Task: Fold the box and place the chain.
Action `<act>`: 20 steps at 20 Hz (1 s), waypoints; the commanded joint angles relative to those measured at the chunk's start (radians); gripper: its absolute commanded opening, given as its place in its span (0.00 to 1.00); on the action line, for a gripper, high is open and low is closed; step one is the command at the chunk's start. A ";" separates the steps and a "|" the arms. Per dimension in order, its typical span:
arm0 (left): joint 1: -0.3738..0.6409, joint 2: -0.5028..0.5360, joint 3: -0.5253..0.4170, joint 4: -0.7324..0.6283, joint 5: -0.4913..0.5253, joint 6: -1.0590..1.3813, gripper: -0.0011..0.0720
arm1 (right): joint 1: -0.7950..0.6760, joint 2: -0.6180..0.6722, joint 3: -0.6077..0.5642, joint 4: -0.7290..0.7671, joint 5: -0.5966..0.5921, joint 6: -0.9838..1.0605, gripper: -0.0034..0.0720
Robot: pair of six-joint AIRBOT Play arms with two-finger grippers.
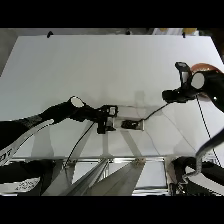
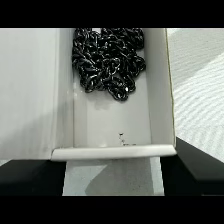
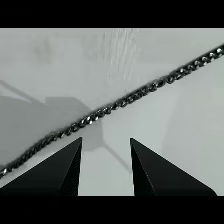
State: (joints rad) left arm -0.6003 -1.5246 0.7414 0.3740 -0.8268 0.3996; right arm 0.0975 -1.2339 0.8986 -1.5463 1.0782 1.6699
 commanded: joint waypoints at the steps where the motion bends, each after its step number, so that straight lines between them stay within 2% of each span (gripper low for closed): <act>1: 0.000 0.001 0.000 0.000 0.000 0.000 0.36 | -0.005 -0.082 -0.013 0.006 -0.050 -0.003 0.50; 6: 0.000 0.001 0.000 0.000 0.000 0.001 0.36 | -0.005 -0.150 -0.013 0.006 -0.077 0.005 0.48; 9: 0.000 0.001 0.000 0.000 0.000 0.001 0.36 | -0.005 -0.166 -0.013 0.005 -0.084 0.009 0.40; 10: 0.000 0.001 0.000 0.000 0.000 0.000 0.36 | -0.005 -0.166 -0.013 0.005 -0.085 0.009 0.34; 16: 0.000 0.001 0.000 0.000 0.000 0.000 0.36 | -0.005 -0.167 -0.016 -0.004 -0.092 0.049 0.33; 18: 0.000 0.001 0.000 0.000 0.000 0.000 0.36 | -0.005 -0.167 -0.016 -0.004 -0.083 0.048 0.25; 20: 0.000 0.001 0.000 0.000 0.000 0.000 0.36 | -0.005 -0.167 -0.016 -0.004 -0.068 0.048 0.25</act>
State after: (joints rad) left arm -0.6003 -1.5246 0.7414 0.3737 -0.8268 0.3996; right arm 0.0925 -1.3998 0.8829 -1.5486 0.9951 1.7126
